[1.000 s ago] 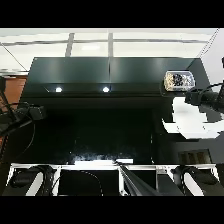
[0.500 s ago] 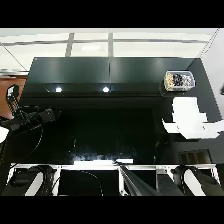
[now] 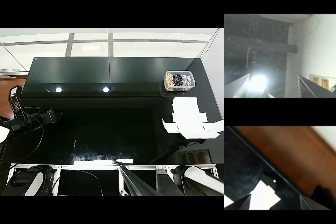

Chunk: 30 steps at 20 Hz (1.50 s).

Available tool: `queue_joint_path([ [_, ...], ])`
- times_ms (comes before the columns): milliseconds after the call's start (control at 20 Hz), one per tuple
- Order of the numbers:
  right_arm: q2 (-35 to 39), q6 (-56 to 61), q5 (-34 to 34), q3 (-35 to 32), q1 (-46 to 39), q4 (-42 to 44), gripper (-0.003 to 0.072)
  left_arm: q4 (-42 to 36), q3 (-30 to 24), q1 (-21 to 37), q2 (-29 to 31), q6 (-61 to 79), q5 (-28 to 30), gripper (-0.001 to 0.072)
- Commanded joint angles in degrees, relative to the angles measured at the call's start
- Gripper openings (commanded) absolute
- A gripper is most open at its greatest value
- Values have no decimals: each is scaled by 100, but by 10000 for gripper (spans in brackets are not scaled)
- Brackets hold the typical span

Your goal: Fold the box and place the chain.

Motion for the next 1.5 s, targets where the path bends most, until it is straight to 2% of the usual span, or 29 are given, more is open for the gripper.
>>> queue_joint_path([
  [0, -1014, -1504, 1113, 758, -619, 1471, 720, 0, -2, -2, -4, 103, -72, 705],
  [150, -1543, -2524, 1506, 804, -789, 1851, 720, 0, -2, -2, -7, 103, -72, 705],
  [350, -2190, -3025, 1683, 914, -811, 1943, 720, -2, -2, -2, -7, 101, -72, 705],
  [450, -2371, -3423, 1808, 942, -811, 2267, 720, -4, -2, -2, -7, 101, -72, 705],
  [500, -2393, -3591, 1836, 951, -811, 2430, 609, -4, -2, -2, -7, 98, -72, 705],
  [550, -2393, -3589, 1862, 964, -811, 2461, 435, -4, -2, -2, -7, 98, -70, 705],
  [600, -2393, -3591, 1919, 968, -811, 2455, 423, -4, -2, -2, -7, 98, -72, 705],
  [650, -2393, -3613, 2000, 968, -811, 2404, 371, -4, -2, -2, -7, 101, -72, 705],
  [700, -2393, -3609, 2094, 968, -811, 2367, 151, -4, -2, -2, -7, 101, -72, 705],
  [800, -2380, -3611, 2212, 966, -811, 2332, 128, -4, -2, -2, -7, 101, -74, 705],
  [850, -2354, -3615, 2280, 966, -807, 2332, 35, -4, -2, -2, -7, 101, -81, 705],
  [950, -2245, -3611, 2350, 957, -807, 2337, 16, -4, -2, -2, -7, 101, -83, 705],
  [1150, -1729, -3633, 2275, 605, -804, 2911, 15, -4, -2, -2, -7, 101, -90, 705],
  [1300, -1145, -3786, 2197, -66, -673, 3460, 15, -24, -2, -2, -7, 101, -153, 705],
  [1450, -518, -3790, 2170, -745, -275, 3648, 15, -50, -2, -2, -7, 103, -192, 705],
])
